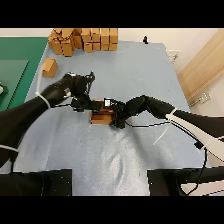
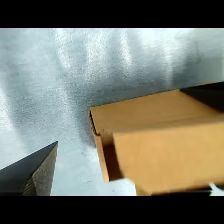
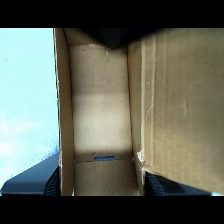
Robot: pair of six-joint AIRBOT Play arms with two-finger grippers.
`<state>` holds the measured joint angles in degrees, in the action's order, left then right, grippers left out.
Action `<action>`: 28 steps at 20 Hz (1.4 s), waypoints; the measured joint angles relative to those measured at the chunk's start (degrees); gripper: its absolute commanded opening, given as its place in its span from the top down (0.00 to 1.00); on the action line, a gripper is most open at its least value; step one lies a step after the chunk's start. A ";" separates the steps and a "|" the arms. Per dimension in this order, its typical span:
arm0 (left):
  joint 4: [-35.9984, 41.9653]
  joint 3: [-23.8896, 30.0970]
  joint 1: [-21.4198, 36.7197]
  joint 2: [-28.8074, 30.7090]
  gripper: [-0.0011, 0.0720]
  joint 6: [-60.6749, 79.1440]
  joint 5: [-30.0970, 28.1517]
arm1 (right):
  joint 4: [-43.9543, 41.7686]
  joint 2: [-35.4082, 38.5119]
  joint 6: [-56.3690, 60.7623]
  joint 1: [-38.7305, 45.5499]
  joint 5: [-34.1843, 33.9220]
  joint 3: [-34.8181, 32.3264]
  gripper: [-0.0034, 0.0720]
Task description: Fold the box.
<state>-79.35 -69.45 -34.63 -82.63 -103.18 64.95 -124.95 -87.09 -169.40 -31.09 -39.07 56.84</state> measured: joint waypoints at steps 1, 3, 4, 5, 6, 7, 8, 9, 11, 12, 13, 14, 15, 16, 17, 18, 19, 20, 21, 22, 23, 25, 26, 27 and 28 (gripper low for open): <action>1.95 0.81 1.36 1.46 0.06 2.99 -0.02 | 0.00 -0.02 0.02 0.00 0.00 0.00 0.29; 7.50 3.58 5.07 5.22 0.06 12.31 0.11 | 0.00 -0.02 0.02 0.00 0.00 0.00 0.29; 10.71 5.14 7.15 7.17 0.07 18.34 0.46 | 0.00 0.00 0.02 0.00 -0.02 0.00 0.29; 14.56 6.97 9.57 9.29 0.07 26.47 1.64 | 0.02 -0.02 0.02 0.00 -0.02 0.00 0.29; 18.08 8.76 11.96 11.15 0.07 35.10 3.54 | 0.02 0.00 0.02 0.00 -0.02 0.00 0.29; 21.20 10.78 14.58 12.83 0.07 44.72 5.68 | 0.00 0.00 0.02 0.00 -0.02 0.00 0.29; 23.19 12.61 16.94 13.84 0.07 52.92 7.19 | 0.02 -0.02 0.02 0.00 -0.02 0.00 0.29; 24.68 14.40 19.45 14.45 0.07 61.37 7.74 | 0.02 0.00 0.02 0.00 -0.02 0.00 0.29; 26.47 17.16 23.34 14.01 0.06 77.31 7.19 | 0.02 0.00 0.02 0.00 -0.02 0.00 0.29; 27.69 17.99 24.39 13.22 0.06 84.67 5.99 | 0.00 -0.02 0.02 0.00 0.00 0.00 0.29; 29.24 18.64 25.22 12.07 0.07 92.30 4.52 | 0.00 0.00 0.04 0.00 -0.02 0.00 0.29; 31.26 19.06 25.75 10.58 0.06 99.30 3.19 | 0.00 -0.02 0.04 0.00 -0.02 0.00 0.29; 33.29 19.17 25.90 9.05 0.06 104.72 1.84 | 0.00 0.00 0.04 0.00 -0.02 0.00 0.29; 35.34 19.04 25.83 7.39 0.06 109.07 0.98 | 0.02 -0.02 0.07 0.00 -0.02 0.00 0.29; 36.76 18.60 25.51 5.53 0.06 112.72 0.24 | 0.02 -0.02 0.07 0.00 -0.02 0.00 0.29; 37.99 17.92 25.00 3.76 0.06 115.49 -0.37 | 0.02 0.00 0.07 0.00 -0.02 0.00 0.29; 39.06 17.20 24.48 2.25 0.06 117.35 -0.70 | 0.02 -0.02 0.07 0.00 -0.02 0.00 0.29; 39.56 16.41 23.82 0.83 0.06 118.86 -0.74 | 0.02 -0.02 0.15 0.00 -0.02 0.00 0.29; 40.22 15.58 23.21 -0.55 0.06 120.02 -0.83 | 0.02 0.00 0.33 0.00 -0.04 0.00 0.29; 40.63 14.91 22.60 -1.60 0.06 120.91 -0.81 | 0.00 -0.02 0.37 0.00 -0.04 0.00 0.29; 40.92 14.34 21.94 -2.51 0.06 121.55 -0.70 | 0.00 -0.02 0.50 0.00 -0.07 0.00 0.29; 41.48 13.60 20.68 -3.65 0.06 122.53 -0.52 | 0.02 -0.02 0.74 0.00 -0.09 0.00 0.29; 41.66 13.40 20.04 -4.02 0.06 122.79 -0.50 | 0.00 -0.02 0.81 0.00 -0.15 0.00 0.29; 41.72 13.20 19.54 -4.22 0.06 123.01 -0.76 | 0.00 0.00 0.92 0.00 -0.17 0.00 0.29; 41.90 13.14 19.04 -4.44 0.06 123.21 -1.03 | 0.00 -0.02 0.92 0.00 -0.22 0.00 0.29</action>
<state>-37.45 -56.31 -15.59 -87.07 20.03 63.92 -124.95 -87.11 -168.48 -31.09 -39.29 56.84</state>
